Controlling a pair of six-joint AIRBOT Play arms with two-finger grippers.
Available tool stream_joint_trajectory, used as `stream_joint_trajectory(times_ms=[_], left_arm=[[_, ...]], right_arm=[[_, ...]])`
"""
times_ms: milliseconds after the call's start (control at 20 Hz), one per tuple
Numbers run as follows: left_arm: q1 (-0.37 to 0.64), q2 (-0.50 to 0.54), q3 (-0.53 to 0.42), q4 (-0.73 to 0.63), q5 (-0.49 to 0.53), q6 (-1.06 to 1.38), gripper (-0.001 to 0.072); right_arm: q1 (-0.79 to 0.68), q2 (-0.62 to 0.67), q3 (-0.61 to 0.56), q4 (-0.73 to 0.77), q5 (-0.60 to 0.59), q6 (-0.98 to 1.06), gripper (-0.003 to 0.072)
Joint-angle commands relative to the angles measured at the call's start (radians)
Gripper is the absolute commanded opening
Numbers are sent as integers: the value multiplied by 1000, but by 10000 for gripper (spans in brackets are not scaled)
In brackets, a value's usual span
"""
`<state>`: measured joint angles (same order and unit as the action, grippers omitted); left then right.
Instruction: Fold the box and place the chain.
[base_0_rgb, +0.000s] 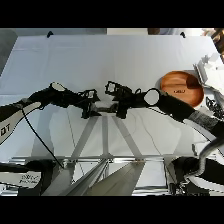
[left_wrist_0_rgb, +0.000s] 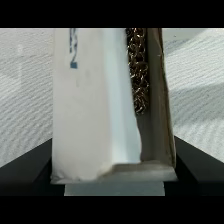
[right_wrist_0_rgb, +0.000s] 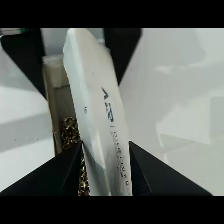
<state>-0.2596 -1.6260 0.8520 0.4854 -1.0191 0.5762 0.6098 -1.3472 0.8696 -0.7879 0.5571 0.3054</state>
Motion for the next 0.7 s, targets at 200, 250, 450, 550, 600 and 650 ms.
stream_joint_trajectory(times_ms=[200, 250, 450, 550, 600, 650], left_arm=[[0, 0, 0, 2, -2, 0, 276], [0, 0, 0, 2, -2, 0, 276], [0, 0, 0, 2, -3, 0, 276], [0, 0, 0, 2, -2, 0, 276], [0, 0, 0, 2, -2, 0, 276], [0, 0, 0, 2, -2, 0, 276]], right_arm=[[2, 0, -20, 3, 69, 1, 297], [2, 0, -31, 3, 55, 2, 298], [2, 0, -66, 3, 9, 4, 460], [2, 1, -66, 7, -10, 4, 461], [2, 1, -66, 7, -12, 4, 461], [2, 3, -66, 7, -10, 4, 461]])
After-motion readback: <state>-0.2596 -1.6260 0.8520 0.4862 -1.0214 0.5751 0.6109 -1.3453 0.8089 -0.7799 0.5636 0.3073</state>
